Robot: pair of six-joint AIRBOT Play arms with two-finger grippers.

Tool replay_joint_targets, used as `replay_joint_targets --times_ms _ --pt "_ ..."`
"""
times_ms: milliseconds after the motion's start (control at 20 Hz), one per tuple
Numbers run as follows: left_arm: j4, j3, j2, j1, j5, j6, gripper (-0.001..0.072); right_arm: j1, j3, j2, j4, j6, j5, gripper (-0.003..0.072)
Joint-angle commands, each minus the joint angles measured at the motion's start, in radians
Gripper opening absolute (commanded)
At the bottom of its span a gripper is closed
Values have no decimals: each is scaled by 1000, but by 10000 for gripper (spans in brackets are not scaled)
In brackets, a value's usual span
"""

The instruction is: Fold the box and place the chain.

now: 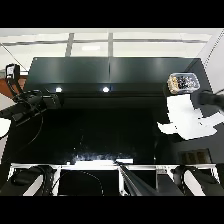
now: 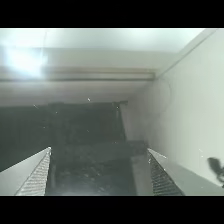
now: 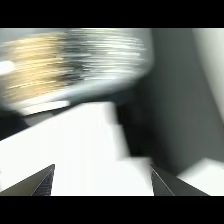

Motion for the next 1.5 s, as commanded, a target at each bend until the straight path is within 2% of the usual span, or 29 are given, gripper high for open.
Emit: replay_joint_targets --times_ms 0,150,250,300,400,450,650,750,850,900,950,1000,1050,1100,1300,1450 --pt "-40 0 -10 0 -22 3 704 -372 87 -188 40 105 -51 714" --pt "-38 0 -10 1 -16 4 704 -618 204 -377 395 -170 38 714" --pt "-38 0 -10 0 -19 4 704 -683 307 -494 491 -345 177 714" --pt "-37 0 -10 0 -18 5 704 -695 375 -563 549 -469 298 714" --pt "-37 0 -10 1 -16 8 704 -694 535 -740 647 -689 688 713" --pt "-38 0 -10 0 -17 8 704 -680 575 -798 636 -700 733 712" --pt "-42 0 -10 0 -37 7 704 -617 579 -857 612 -792 731 712" --pt "-42 0 -10 1 -38 7 704 -604 579 -860 581 -796 718 550" --pt "-42 0 -10 0 -39 7 704 -604 579 -860 581 -811 718 545" --pt "-41 0 -10 0 -43 7 704 -603 579 -860 586 -815 714 519" --pt "-41 0 -10 1 -47 7 704 -599 579 -860 590 -827 715 353" --pt "-41 0 -10 1 -50 7 704 -594 579 -859 589 -844 720 263" --pt "-42 0 -10 1 -50 7 704 -592 579 -859 591 -866 726 73" --pt "-42 0 -10 1 -50 7 704 -592 579 -859 603 -876 744 30" --pt "-41 0 -10 1 -50 7 703 -589 577 -848 705 -896 849 39" --pt "-42 0 -10 1 -50 7 703 -547 541 -815 739 -875 878 39"
